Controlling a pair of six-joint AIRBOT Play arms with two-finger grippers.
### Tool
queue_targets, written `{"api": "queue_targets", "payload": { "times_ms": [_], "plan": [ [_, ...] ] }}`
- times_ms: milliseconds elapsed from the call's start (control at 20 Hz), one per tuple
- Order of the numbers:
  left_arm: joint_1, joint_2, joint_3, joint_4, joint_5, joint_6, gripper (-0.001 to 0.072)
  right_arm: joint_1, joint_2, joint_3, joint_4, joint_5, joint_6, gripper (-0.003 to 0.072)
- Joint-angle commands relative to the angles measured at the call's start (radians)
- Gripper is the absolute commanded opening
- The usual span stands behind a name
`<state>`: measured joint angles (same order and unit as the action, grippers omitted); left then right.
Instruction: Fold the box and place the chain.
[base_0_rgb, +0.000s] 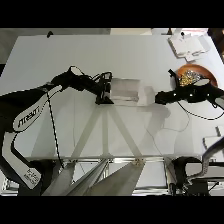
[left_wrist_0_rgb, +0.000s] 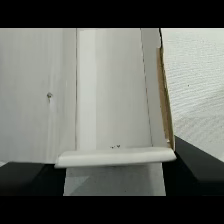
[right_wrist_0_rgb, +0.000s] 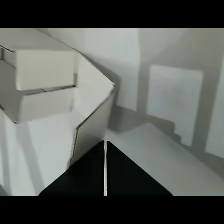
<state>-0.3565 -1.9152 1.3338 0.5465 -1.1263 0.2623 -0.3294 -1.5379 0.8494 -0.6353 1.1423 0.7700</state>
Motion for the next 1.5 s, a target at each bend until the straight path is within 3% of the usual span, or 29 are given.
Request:
{"api": "queue_targets", "payload": {
  "times_ms": [0, 50, 150, 250, 350, 700, 900, 1050, 1250, 1350, 1450],
  "plan": [
    [-0.001, 0.000, 0.000, 0.000, 0.000, 0.000, 0.0457, 0.067, -0.006, 0.000, 0.064, 0.003, -0.019, 0.0026],
    [0.000, 0.000, 0.000, 0.000, 0.000, 0.000, 0.0457, 0.091, -0.006, 0.000, 0.065, -0.008, -0.019, 0.0110],
    [0.000, 0.000, 0.000, 0.000, 0.000, 0.000, 0.0457, 0.122, -0.006, 0.000, 0.077, -0.012, -0.019, 0.0197],
    [0.000, 0.000, 0.000, 0.000, 0.000, 0.000, 0.0457, 0.126, -0.002, 0.000, 0.104, -0.005, -0.019, 0.0208],
    [-0.001, 0.000, 0.000, 0.000, 0.000, 0.000, 0.0457, 0.126, 0.007, 0.000, 0.129, -0.002, -0.020, 0.0344],
    [-0.001, 0.000, 0.000, 0.000, 0.000, 0.000, 0.0457, 0.126, 0.012, 0.000, 0.169, -0.010, -0.055, 0.0345],
    [-0.001, 0.000, 0.000, 0.000, 0.000, 0.000, 0.0457, 0.126, 0.017, 0.000, 0.093, -0.025, -0.060, 0.0328],
    [0.000, 0.000, 0.000, 0.000, 0.000, 0.000, 0.0457, 0.126, 0.031, 0.000, 0.053, -0.064, -0.060, 0.0185],
    [-0.001, 0.000, 0.000, 0.000, 0.000, 0.000, 0.0457, 0.126, 0.080, 0.000, 0.060, -0.145, -0.062, 0.0156],
    [0.000, 0.000, 0.000, 0.000, 0.000, 0.000, 0.0457, 0.126, 0.108, 0.000, 0.066, -0.140, -0.065, 0.0244],
    [0.000, 0.000, 0.000, 0.000, 0.000, 0.000, 0.0457, 0.133, 0.118, 0.000, 0.056, -0.139, -0.068, 0.0431]
  ]
}}
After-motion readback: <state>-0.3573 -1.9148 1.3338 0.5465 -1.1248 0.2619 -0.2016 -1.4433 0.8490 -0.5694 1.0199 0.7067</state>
